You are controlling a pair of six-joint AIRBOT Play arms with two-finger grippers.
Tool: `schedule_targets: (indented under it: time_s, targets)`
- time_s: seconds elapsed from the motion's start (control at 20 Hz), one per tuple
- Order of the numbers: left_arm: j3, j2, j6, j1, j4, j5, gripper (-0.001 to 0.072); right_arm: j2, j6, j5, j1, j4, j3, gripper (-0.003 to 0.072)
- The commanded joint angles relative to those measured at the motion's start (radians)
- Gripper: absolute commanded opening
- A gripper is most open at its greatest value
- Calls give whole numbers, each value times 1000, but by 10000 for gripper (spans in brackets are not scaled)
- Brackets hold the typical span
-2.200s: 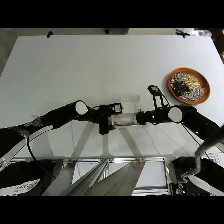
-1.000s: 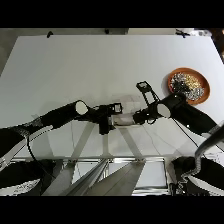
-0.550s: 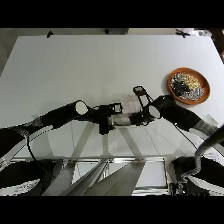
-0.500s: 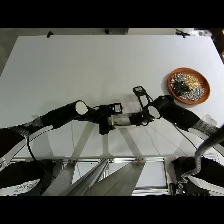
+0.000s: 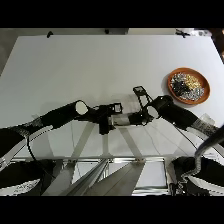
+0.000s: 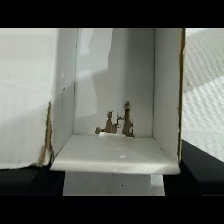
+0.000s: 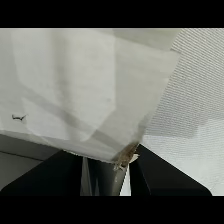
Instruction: Fold the box and place the chain.
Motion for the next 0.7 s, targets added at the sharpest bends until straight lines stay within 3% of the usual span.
schedule_targets:
  time_s: [0.0,0.35,0.45,0.55,0.65]
  targets:
    - [0,0,0,-1,0,0,135,-1,21,6,1,18,0,265]
    - [0,0,0,-1,0,0,135,-1,98,37,1,33,0,183]
    - [0,0,0,-1,0,0,135,-1,101,50,1,33,0,138]
    - [0,0,0,-1,0,0,135,-1,106,55,1,32,0,6]
    - [0,0,0,-1,0,0,135,-3,106,52,1,33,0,7]
